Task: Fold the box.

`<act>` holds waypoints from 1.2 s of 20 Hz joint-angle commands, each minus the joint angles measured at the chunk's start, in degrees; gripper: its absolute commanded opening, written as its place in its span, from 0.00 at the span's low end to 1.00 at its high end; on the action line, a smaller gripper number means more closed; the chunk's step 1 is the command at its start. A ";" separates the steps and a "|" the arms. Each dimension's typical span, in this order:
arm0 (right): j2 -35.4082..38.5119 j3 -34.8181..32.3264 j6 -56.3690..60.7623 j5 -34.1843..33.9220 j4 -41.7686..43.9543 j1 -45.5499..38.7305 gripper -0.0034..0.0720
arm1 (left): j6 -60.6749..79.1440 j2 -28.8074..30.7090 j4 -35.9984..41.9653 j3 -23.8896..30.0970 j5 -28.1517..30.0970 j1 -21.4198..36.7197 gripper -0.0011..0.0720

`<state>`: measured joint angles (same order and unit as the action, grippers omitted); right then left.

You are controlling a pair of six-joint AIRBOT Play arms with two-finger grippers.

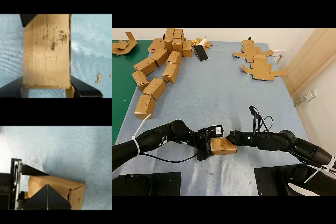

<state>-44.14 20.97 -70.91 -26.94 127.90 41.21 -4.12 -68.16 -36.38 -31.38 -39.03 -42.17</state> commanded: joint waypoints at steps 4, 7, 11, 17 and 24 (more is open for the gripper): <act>-1.55 -0.15 0.00 -1.01 -0.13 -0.04 0.05 | 0.02 0.00 -0.02 0.02 0.00 0.04 0.73; -2.34 -0.15 -0.02 -0.94 -0.15 -0.04 0.05 | 0.02 0.00 -0.02 0.02 0.00 0.04 0.73; -1.77 -0.09 0.00 -1.09 -0.13 -0.04 0.05 | 0.02 0.00 -0.02 0.02 0.00 0.04 0.73; 5.42 2.91 0.59 -1.05 -12.13 -1.22 0.05 | 0.02 0.00 -0.02 0.02 0.00 0.04 0.73; 10.86 4.59 16.09 -1.62 -28.55 -8.41 0.05 | 0.02 0.00 -0.02 0.02 0.02 0.04 0.73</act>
